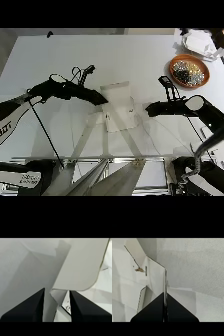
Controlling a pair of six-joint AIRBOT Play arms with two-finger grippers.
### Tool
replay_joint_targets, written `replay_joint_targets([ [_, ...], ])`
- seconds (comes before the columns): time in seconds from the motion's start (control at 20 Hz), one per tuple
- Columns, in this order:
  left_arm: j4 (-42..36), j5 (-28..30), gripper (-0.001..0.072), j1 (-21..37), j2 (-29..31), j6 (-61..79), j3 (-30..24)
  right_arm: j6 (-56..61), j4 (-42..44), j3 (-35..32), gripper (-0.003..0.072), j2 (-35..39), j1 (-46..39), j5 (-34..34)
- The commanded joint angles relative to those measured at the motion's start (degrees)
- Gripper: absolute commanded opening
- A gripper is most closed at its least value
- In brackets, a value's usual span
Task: Fold the box and place the chain.
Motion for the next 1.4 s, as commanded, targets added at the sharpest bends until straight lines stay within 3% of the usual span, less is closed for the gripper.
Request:
replay_joint_targets([
  [0.0,2.47,0.42,0.0315,-1.97,-0.92,0.79,0.35,-0.02,0.0,0.0,0.0015,0.04,0.07,0.04],
  [0.2,3.04,2.14,0.025,-4.46,-1.53,1.95,0.42,0.0,0.0,-0.02,0.0015,0.04,0.07,-0.09],
  [0.35,3.67,2.25,0.0047,-4.35,-1.46,3.13,0.48,0.0,0.0,-0.02,0.0015,0.04,0.07,-0.09],
  [0.45,4.74,2.03,0.0009,-4.37,-1.46,4.55,0.48,0.0,0.0,-0.02,0.0015,0.04,0.07,-0.07],
  [0.65,4.68,1.4,0.0005,-4.55,-1.11,11.67,0.48,0.0,0.13,0.07,0.0026,0.07,0.07,0.72],
  [0.75,4.68,0.94,0.0004,-4.55,0.37,13.73,0.48,0.09,0.13,1.05,0.0191,0.2,0.07,3.15],
  [0.85,4.68,0.79,0.0004,-4.55,3.23,15.96,0.48,0.22,0.17,3.17,0.0291,0.79,0.07,6.43],
  [1.0,4.7,-2.1,0.0007,-4.55,8.44,21.7,0.48,0.22,-0.04,7.54,0.0305,2.58,0.07,12.33],
  [1.2,4.72,-13.84,0.0008,-5.03,12.02,31.63,0.48,0.28,-3.34,13.27,0.0302,7.04,0.07,24.79],
  [1.35,5.97,-12.76,0.0008,-7.34,12.11,32.28,0.48,2.27,-6.36,13.81,0.03,12.28,0.07,33.11],
])
